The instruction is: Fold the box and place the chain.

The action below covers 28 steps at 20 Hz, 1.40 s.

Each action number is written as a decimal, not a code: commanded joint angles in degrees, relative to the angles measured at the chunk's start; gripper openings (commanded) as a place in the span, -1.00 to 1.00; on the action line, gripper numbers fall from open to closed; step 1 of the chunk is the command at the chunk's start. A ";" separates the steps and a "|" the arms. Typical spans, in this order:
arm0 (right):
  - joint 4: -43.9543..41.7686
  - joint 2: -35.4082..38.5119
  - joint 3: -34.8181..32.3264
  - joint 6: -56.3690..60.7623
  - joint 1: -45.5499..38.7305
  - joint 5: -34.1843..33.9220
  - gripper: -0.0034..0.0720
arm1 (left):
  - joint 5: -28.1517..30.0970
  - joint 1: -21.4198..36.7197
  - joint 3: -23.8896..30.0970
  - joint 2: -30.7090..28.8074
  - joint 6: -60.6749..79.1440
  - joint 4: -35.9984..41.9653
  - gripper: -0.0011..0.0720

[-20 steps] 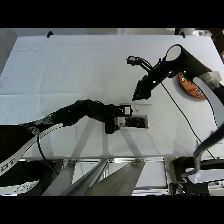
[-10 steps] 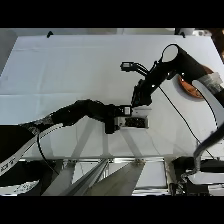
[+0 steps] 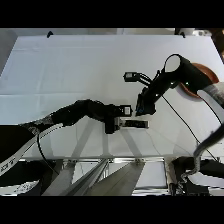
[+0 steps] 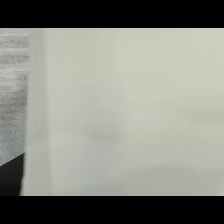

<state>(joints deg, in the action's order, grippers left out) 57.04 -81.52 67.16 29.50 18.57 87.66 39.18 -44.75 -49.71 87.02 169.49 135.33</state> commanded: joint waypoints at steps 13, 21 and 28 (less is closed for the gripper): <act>0.22 8.26 -11.15 1.73 2.97 -17.18 -0.01 | 0.00 0.02 0.02 0.02 0.00 0.00 -0.77; 0.74 11.15 -11.17 1.75 3.19 -14.05 -0.23 | 0.02 0.02 0.02 0.02 0.00 0.00 -0.77; 1.27 11.15 -12.07 1.70 6.36 -16.81 -0.23 | 0.02 0.02 0.02 0.02 0.00 0.00 -0.77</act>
